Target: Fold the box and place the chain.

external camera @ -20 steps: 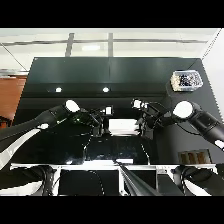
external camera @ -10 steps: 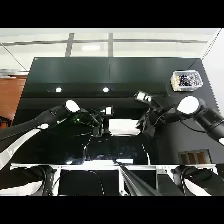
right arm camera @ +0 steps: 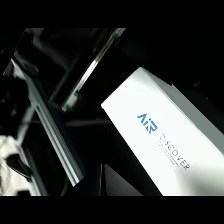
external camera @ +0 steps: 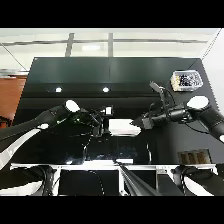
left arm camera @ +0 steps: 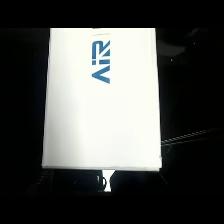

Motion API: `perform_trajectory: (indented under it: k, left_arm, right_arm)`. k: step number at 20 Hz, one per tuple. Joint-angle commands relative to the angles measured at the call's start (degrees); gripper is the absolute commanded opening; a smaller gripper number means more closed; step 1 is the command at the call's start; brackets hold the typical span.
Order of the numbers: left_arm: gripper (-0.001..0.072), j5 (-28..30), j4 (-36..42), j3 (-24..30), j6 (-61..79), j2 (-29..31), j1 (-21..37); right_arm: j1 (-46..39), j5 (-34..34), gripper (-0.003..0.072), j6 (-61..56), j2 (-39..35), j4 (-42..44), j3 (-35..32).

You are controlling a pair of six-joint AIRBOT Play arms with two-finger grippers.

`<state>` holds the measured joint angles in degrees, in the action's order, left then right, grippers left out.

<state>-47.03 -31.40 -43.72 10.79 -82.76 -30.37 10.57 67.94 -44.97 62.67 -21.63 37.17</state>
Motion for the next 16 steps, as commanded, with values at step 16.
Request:
perform_trajectory:
  k: [16]
  left_arm:
    - [0.0334, 0.04, 0.66, -0.04, -0.02, -0.02, 0.02]
  right_arm:
    - [4.00, -13.57, 0.0017, -25.07, 3.56, -17.22, -2.21]
